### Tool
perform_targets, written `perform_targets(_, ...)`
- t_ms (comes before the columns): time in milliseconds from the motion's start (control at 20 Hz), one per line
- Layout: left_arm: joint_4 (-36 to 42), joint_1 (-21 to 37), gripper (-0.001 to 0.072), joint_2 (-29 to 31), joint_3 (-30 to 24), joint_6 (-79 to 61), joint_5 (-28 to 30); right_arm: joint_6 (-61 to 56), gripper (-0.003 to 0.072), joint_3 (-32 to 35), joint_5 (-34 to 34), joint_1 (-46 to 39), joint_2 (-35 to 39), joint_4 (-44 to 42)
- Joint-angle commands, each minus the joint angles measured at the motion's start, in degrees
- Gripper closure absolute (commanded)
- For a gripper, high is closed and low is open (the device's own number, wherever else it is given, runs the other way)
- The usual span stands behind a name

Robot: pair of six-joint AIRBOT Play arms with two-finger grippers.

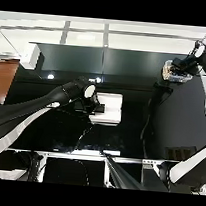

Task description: Fold the box and place the chain.

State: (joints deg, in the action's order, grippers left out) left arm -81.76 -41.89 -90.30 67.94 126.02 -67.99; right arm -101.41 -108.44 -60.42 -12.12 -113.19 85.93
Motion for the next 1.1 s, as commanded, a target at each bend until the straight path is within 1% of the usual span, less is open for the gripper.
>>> perform_targets(0,0.0,0.0,0.0684,0.0,0.0,0.0,0.0,6.0,0.0671,-0.5,-0.6,0.0,5.7,0.2)
perform_targets(150,0.0,0.0,0.0683,0.0,0.0,0.0,0.0,9.6,0.0672,-0.5,-1.0,0.0,15.2,-0.5)
perform_targets(250,0.0,0.0,0.0683,0.0,0.0,0.0,0.4,13.4,0.0672,-0.5,-4.6,1.0,22.3,-3.1)
perform_targets(400,0.0,0.0,0.0684,0.0,0.0,0.0,1.4,16.5,0.0672,-0.5,-9.4,4.9,32.3,-2.6)
perform_targets(600,0.0,0.0,0.0684,0.0,0.0,0.0,1.9,16.6,0.0672,-0.5,-15.4,10.3,43.0,-3.0)
perform_targets(700,0.0,0.0,0.0684,0.0,0.0,0.0,1.9,16.5,0.0672,-0.5,-19.3,12.8,47.1,-4.1)
perform_targets(850,0.0,0.0,0.0684,0.0,0.0,0.0,1.9,16.4,0.0672,-0.5,-26.6,14.9,50.9,-11.5)
perform_targets(1000,0.0,0.0,0.0684,0.0,0.0,0.0,1.9,18.0,0.0671,-0.3,-35.0,15.2,51.6,-22.5)
perform_targets(1050,0.0,0.0,0.0684,0.0,0.0,0.0,1.9,19.1,0.0671,1.0,-36.6,15.4,51.7,-26.5)
